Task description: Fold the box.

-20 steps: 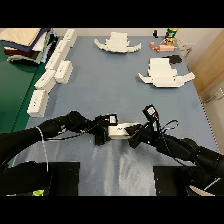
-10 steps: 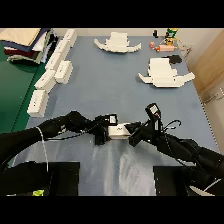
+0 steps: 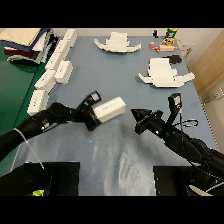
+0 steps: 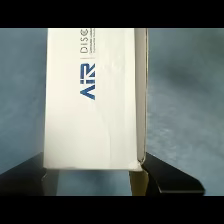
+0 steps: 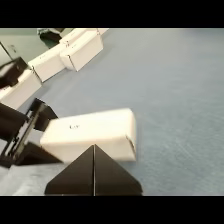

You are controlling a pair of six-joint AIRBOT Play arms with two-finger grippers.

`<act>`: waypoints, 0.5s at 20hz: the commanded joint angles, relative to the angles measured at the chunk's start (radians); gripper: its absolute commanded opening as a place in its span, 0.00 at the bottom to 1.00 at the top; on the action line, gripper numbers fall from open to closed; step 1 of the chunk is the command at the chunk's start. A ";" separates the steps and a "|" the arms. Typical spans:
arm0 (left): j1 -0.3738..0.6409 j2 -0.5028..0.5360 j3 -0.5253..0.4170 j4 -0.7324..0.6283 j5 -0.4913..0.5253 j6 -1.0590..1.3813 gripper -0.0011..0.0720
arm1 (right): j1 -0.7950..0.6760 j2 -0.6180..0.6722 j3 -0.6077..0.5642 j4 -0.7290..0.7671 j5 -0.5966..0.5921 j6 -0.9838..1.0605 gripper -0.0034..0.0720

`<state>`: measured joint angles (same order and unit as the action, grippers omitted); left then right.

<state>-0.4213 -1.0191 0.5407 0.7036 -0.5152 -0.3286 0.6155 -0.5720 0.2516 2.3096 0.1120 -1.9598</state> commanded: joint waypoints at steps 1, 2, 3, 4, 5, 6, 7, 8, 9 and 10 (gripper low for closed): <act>0.249 0.089 0.001 0.162 -0.048 -0.323 0.59 | -0.011 0.016 0.001 -0.002 0.002 0.023 0.05; 0.328 0.098 0.001 0.197 -0.077 -0.375 0.59 | -0.011 0.016 0.001 -0.001 -0.001 0.023 0.05; 0.406 0.098 0.002 0.230 -0.116 -0.423 0.59 | -0.011 0.016 0.001 -0.001 0.000 0.023 0.05; 0.484 0.095 0.002 0.251 -0.156 -0.457 0.59 | -0.011 0.016 0.001 -0.002 -0.001 0.023 0.05; 0.552 0.090 0.002 0.259 -0.183 -0.470 0.59 | -0.011 0.016 0.001 -0.002 -0.001 0.023 0.05; 0.602 0.082 0.002 0.260 -0.186 -0.477 0.59 | -0.011 0.013 0.001 -0.002 -0.001 0.023 0.05; 0.637 0.074 0.002 0.259 -0.176 -0.477 0.59 | -0.011 0.006 0.001 -0.001 -0.001 0.023 0.05; 0.660 0.063 0.002 0.258 -0.154 -0.477 0.59 | -0.011 -0.002 0.001 -0.002 -0.001 0.023 0.05; 0.666 0.047 0.006 0.258 -0.131 -0.477 0.59 | -0.011 -0.011 0.001 -0.001 -0.002 0.023 0.05; 0.665 0.025 0.014 0.257 -0.108 -0.477 0.59 | -0.011 -0.024 0.001 -0.001 -0.002 0.024 0.05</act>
